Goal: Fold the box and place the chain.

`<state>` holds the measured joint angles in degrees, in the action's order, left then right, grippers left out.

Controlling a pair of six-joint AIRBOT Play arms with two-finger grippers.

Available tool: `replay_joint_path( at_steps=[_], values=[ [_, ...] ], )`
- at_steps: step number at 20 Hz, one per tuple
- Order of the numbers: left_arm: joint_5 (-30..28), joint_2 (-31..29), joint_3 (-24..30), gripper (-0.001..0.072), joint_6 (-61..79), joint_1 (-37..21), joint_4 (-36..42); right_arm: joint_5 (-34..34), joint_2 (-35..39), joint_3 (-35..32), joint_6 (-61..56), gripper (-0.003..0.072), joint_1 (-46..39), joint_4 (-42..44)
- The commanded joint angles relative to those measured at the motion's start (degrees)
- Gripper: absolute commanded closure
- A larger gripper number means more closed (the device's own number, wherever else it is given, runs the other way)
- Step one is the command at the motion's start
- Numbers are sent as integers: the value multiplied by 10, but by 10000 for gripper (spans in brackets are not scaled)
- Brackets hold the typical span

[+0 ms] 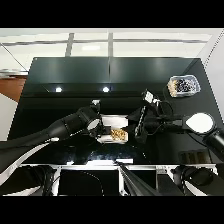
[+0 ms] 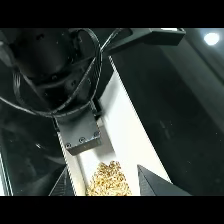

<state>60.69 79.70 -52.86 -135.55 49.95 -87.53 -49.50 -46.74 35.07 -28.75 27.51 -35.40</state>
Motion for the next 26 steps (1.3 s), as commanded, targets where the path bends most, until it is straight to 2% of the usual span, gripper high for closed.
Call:
replay_joint_path(
  at_steps=[1,5,9,10,11,12,15,18,22,24,26],
  values=[
    [-2,0,0,681,-3,0,0,-10,-3,4,-36,178,-33,-30],
    [-4,0,0,681,-15,0,0,-47,-3,4,-71,178,-112,-42],
    [2,0,-2,675,-13,0,11,-68,-3,4,-71,177,-135,-41],
    [9,-1,-5,595,-10,0,14,-74,-3,4,-71,177,-135,-38],
    [15,-1,-10,371,-7,0,15,-82,-3,4,-71,177,-135,-34],
    [18,-3,-16,188,8,0,15,-90,-3,4,-71,177,-135,-34],
    [48,-18,-40,170,64,0,11,-103,-3,4,-81,177,-135,-34],
    [82,-64,-52,170,158,-1,10,-103,-3,4,-90,177,-135,-35],
    [183,-152,-49,171,329,-9,8,-106,-3,4,-101,177,-135,-35],
    [214,-203,-29,171,448,-31,10,-108,-3,4,-109,177,-135,-37],
    [215,-255,0,171,501,-88,19,-108,-3,4,-122,177,-135,-41]
  ],
)
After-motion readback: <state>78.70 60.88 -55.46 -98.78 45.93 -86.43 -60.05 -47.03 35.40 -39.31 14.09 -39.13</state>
